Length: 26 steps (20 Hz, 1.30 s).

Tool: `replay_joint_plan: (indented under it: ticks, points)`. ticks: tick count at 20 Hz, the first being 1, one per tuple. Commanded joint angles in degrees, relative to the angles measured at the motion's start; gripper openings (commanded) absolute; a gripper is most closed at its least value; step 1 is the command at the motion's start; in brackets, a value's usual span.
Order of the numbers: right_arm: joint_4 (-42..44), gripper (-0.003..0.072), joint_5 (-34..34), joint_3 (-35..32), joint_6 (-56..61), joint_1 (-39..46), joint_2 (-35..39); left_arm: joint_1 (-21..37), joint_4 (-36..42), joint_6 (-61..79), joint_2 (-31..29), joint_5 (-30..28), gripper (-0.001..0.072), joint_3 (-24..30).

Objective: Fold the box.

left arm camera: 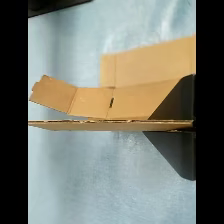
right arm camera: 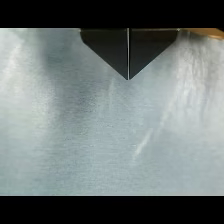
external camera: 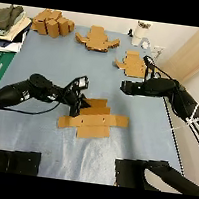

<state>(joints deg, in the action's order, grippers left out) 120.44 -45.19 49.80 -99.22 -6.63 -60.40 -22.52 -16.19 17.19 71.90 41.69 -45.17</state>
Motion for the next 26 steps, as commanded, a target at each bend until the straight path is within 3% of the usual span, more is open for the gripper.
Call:
replay_joint_plan:
  ticks: [1,4,8,12,14,18,26]
  points:
    - [1.07,0.0003,-0.85,0.24,6.32,-0.22,0.00,-1.05,1.60,9.55,0.85,-4.15,0.0012,2.21]
    - [-0.61,0.0003,-6.05,0.24,6.47,-3.21,0.02,-0.94,3.26,11.34,2.71,-5.79,0.0012,2.19]
    - [-15.23,0.0003,-15.41,0.22,18.36,-10.93,0.63,-0.92,3.72,12.61,2.93,-7.45,0.0012,2.12]
    - [-21.07,0.0003,-21.44,-1.16,24.59,-18.01,0.70,-0.48,3.85,12.59,2.93,-8.11,0.0012,2.12]
    - [-23.67,0.0003,-20.48,-4.59,27.43,-19.34,0.70,-0.48,4.28,12.57,2.93,-8.04,0.0012,2.03]
    - [-25.16,0.0003,-11.37,-11.54,28.33,-19.43,0.04,-0.48,5.95,12.37,2.75,-6.54,0.0012,0.46]
    - [-27.98,0.0003,-3.28,-12.37,28.33,-19.43,-5.33,-0.48,5.66,12.33,2.75,-4.07,0.0012,-0.59]
